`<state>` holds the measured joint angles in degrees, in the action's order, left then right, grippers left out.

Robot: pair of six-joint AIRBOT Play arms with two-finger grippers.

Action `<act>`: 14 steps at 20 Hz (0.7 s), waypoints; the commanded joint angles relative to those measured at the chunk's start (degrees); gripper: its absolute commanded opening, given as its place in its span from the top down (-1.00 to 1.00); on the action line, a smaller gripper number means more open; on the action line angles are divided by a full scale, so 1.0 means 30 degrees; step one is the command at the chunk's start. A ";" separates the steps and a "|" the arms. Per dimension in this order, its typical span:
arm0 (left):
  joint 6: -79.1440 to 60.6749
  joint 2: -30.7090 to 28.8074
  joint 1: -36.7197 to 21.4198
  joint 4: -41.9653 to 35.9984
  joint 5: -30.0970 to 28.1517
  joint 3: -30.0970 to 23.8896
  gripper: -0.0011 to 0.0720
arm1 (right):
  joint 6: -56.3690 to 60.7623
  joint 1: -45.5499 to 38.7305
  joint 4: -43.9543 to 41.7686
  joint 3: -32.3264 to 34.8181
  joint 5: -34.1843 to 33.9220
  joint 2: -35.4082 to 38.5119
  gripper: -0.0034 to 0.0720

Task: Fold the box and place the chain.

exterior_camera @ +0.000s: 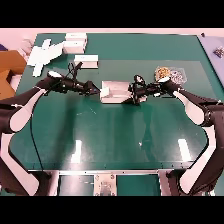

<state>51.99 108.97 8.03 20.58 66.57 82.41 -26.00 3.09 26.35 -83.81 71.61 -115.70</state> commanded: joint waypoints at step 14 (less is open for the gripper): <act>0.0299 -0.0029 0.0546 -0.0022 0.0175 0.0029 0.13 | 0.0007 0.0000 0.0000 -0.0007 0.0007 0.0000 -0.37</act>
<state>52.53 108.97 9.63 20.62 66.72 82.43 -25.98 3.09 26.37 -83.81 71.61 -115.70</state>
